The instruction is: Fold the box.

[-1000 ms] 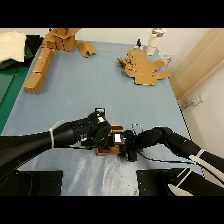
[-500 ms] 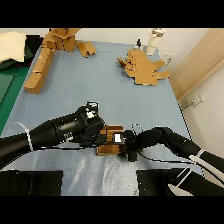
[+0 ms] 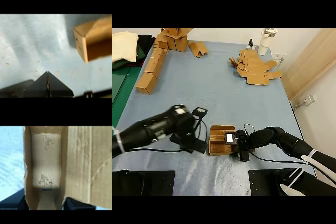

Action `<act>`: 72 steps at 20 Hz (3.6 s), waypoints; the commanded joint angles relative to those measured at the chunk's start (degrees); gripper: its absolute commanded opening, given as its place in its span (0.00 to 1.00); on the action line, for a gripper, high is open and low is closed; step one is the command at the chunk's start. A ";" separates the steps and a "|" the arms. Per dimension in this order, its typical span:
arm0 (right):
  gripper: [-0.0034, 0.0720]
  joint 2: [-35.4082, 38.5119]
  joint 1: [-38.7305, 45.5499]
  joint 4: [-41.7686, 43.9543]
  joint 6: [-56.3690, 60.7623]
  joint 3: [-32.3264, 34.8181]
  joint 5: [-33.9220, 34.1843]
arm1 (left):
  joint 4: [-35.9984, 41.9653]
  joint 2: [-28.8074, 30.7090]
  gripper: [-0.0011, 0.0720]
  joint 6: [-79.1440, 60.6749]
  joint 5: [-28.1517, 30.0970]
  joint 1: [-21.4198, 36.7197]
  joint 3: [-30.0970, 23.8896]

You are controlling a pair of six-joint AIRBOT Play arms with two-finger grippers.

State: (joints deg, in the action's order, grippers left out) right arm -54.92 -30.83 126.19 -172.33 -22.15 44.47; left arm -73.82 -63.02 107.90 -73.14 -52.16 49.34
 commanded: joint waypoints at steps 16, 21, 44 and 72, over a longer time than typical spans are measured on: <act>0.67 0.00 0.02 0.00 0.00 -0.02 0.00 | 30.49 -1.22 0.98 -104.00 24.17 17.51 -17.09; 0.67 -0.02 0.02 0.00 0.02 -0.02 0.00 | 43.10 1.92 0.98 -111.08 34.95 14.08 -23.56; 0.67 0.00 0.02 0.00 0.02 -0.02 0.00 | 48.59 -1.77 0.98 -113.39 42.77 7.56 -23.26; 0.67 0.00 0.02 0.00 0.02 -0.02 0.00 | 48.54 -2.75 0.67 -116.04 44.26 5.35 -22.86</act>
State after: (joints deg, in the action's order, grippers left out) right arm -54.92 -30.83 126.19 -172.31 -22.15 44.53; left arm -25.21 -65.73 -8.10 -28.84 -46.78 26.44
